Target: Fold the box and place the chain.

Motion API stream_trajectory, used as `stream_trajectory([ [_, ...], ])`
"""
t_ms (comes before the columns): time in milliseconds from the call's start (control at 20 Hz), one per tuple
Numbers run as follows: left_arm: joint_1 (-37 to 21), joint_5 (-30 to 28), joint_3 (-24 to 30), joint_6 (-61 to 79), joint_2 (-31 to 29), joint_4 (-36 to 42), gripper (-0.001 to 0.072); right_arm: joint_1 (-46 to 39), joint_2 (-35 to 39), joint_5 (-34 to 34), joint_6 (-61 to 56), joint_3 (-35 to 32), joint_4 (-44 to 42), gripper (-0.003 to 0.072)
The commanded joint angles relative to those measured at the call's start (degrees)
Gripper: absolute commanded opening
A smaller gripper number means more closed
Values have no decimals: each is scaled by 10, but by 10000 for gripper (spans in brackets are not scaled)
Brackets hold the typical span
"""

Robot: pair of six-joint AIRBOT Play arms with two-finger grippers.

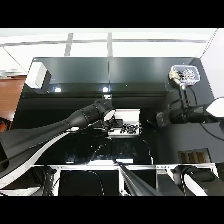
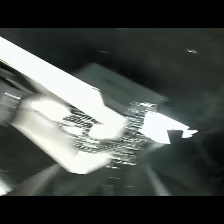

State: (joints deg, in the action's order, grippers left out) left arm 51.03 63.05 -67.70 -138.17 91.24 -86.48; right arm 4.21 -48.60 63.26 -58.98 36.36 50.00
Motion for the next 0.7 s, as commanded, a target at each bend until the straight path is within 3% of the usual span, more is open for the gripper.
stream_trajectory([
  [0, 0, 0, 0, 0, 0, 0, 30, 3, 5, -125, 165, -90, 17, 713],
  [150, 0, 0, 0, 0, 0, 0, 30, 44, -6, -170, 374, -131, 31, 712],
  [400, 0, 0, 0, 0, 0, 0, 30, 63, -87, -162, 650, -131, -83, 711],
  [650, 0, 0, 0, 0, 0, 0, 30, 63, -124, -180, 730, -120, -120, 705],
])
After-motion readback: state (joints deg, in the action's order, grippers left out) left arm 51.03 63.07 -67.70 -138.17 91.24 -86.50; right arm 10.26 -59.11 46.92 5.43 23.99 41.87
